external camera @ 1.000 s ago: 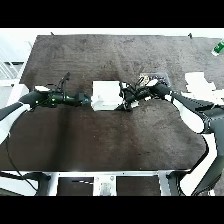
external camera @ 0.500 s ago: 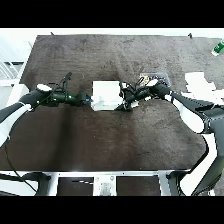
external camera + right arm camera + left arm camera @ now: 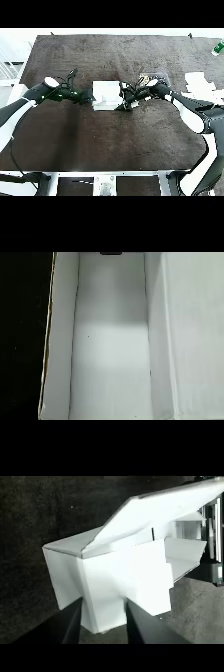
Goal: Fold the box and place the chain.
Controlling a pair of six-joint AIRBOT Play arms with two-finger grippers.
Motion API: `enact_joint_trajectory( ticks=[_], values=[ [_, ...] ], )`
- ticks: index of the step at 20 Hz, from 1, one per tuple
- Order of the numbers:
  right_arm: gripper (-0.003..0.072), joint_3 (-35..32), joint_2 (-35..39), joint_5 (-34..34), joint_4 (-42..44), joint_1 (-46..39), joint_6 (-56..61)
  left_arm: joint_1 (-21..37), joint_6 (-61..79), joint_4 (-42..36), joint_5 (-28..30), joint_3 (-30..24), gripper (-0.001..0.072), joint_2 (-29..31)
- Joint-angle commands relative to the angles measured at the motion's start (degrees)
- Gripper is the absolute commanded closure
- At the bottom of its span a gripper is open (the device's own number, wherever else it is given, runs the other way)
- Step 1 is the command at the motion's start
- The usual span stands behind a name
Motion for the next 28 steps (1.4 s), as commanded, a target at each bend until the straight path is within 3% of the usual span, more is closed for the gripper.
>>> enact_joint_trajectory(
  ticks=[1,11,17,21,28],
  values=[
    [0.0134,0.0,0.02,0.0,0.02,0.0,0.0,-2.21,-9.46,7.19,2.05,1.53,0.0371,-0.02],
    [0.0134,-0.02,0.02,0.02,0.02,0.0,0.0,-6.19,-17.92,14.01,7.54,1.64,0.0371,-0.07],
    [0.0134,0.0,0.02,0.0,0.0,0.0,0.0,-9.11,-27.89,25.99,2.49,7.52,0.0371,-1.44],
    [0.0134,0.0,0.02,0.02,0.02,0.0,0.0,-9.29,-31.3,27.65,-3.13,11.08,0.0372,-4.9],
    [0.0134,0.0,0.02,0.0,0.02,0.0,0.0,-11.56,-36.41,33.68,-2.86,13.62,0.0373,-6.86]
  ],
)
